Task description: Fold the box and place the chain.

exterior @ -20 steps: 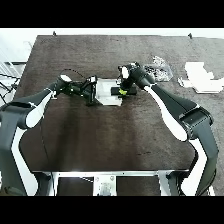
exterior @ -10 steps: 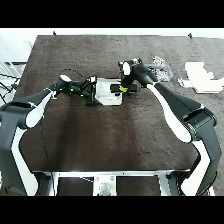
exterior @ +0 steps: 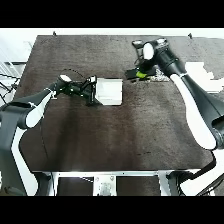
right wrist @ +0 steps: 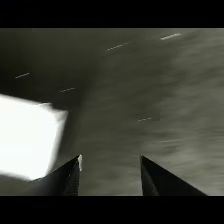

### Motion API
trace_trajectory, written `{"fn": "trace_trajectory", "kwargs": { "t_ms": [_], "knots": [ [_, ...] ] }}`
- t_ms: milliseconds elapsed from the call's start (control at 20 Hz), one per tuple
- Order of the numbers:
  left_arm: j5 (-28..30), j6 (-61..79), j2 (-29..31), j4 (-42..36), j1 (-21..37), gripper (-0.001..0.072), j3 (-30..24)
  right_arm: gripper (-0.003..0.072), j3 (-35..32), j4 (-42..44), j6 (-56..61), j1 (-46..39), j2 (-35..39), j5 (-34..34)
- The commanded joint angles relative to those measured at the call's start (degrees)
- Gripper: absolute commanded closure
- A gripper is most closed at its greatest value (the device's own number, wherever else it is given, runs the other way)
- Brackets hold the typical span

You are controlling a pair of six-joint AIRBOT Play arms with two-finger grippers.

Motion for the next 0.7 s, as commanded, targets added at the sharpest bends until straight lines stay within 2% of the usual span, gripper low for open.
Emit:
{"fn": "trace_trajectory", "kwargs": {
  "t_ms": [0,100,250,450,650],
  "knots": [
    [0.0,0.0,0.0,0.0,0.0,0.0424,0.0,0.0258,0.0,-4.2,-3.3,-7.0,0.9,-5.7],
    [0.0,0.0,0.0,0.0,0.0,0.0424,0.0,0.0284,0.0,-1.5,-4.0,-11.7,-0.2,-11.6],
    [0.0,0.0,0.0,0.0,0.0,0.0424,0.0,0.0284,0.0,6.7,-9.9,-17.5,-2.7,-19.1],
    [0.0,0.0,0.0,0.0,0.0,0.0424,0.0,0.029,0.0,11.3,-17.8,-21.8,-7.4,-22.0],
    [0.0,0.0,0.0,0.0,0.0,0.0424,0.0,0.0333,0.0,14.4,-22.4,-22.8,-10.9,-24.7]
  ]
}}
